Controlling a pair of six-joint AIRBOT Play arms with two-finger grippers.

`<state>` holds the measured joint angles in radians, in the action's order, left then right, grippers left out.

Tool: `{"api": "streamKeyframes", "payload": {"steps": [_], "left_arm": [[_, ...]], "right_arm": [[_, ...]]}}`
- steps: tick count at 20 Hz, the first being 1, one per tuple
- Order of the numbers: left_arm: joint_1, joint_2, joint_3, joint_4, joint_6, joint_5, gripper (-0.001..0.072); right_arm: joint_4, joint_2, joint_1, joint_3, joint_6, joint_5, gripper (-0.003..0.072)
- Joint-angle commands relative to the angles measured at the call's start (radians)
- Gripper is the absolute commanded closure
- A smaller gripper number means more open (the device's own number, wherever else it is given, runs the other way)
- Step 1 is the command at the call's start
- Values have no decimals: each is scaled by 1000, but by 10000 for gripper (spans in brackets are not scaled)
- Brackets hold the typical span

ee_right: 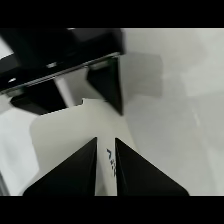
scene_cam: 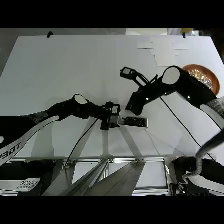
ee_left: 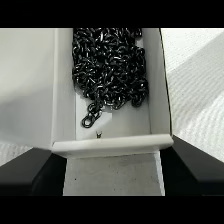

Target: Fold the box and place the chain.

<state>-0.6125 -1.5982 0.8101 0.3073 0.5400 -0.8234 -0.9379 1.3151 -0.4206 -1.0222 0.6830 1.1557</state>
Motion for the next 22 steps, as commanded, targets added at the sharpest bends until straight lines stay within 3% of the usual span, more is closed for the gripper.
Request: {"api": "streamKeyframes", "payload": {"steps": [1, 7, 12, 18, 22], "left_arm": [[0, 0, 0, 0, 1, 0, 621], [0, 0, 0, 0, 1, 0, 621], [0, 0, 0, 0, 1, 0, 621], [0, 0, 0, 0, 1, 0, 621], [0, 0, 0, 0, 1, 0, 621]], "right_arm": [[50, -35, -8, 90, -113, 9, 410], [31, -64, -71, 110, -116, -22, 388], [-89, -68, -101, 110, -78, -30, 388], [-137, -160, -101, 110, -44, -93, 389], [-139, -166, -104, 113, -44, -75, 469]]}}
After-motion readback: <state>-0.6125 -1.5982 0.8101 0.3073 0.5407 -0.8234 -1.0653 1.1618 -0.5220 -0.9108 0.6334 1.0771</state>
